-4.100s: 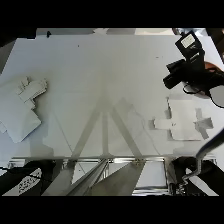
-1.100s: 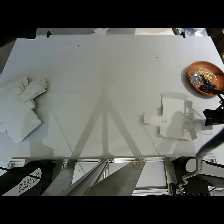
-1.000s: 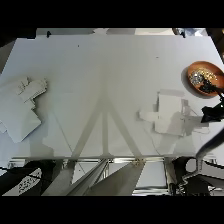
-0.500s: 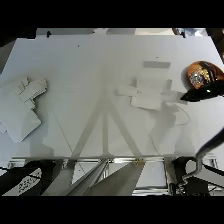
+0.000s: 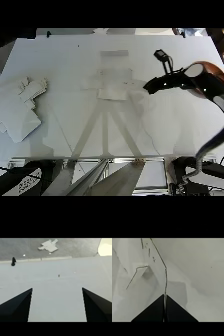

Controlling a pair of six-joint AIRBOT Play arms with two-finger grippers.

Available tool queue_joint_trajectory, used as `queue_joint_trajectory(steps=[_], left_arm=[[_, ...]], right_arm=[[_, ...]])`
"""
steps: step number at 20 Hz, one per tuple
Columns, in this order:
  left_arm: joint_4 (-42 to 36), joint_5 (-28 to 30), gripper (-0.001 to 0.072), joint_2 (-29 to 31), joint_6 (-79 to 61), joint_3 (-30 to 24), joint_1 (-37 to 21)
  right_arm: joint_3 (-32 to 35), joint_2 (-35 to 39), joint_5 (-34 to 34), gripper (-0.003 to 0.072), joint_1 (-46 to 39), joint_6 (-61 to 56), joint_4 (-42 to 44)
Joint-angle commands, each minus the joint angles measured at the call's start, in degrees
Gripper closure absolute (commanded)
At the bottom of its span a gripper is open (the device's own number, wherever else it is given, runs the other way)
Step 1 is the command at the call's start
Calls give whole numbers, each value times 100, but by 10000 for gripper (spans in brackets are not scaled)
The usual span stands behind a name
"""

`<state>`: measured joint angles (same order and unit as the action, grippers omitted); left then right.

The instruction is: Fold the box and place the chain.

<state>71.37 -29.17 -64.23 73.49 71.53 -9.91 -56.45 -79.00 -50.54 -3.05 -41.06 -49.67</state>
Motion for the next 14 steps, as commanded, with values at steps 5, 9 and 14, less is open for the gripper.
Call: queue_joint_trajectory(steps=[5, 9, 14], left_arm=[[2, 2, 12, 2, 0, 2, 2], [2, 2, 12, 2, 0, 2, 2], [2, 2, 12, 2, 0, 2, 2]], right_arm=[[2, -903, 962, 671, 428, -79, 39], [2, -909, 970, 669, 428, 48, 39], [0, -909, 839, 667, 428, 46, 37]])
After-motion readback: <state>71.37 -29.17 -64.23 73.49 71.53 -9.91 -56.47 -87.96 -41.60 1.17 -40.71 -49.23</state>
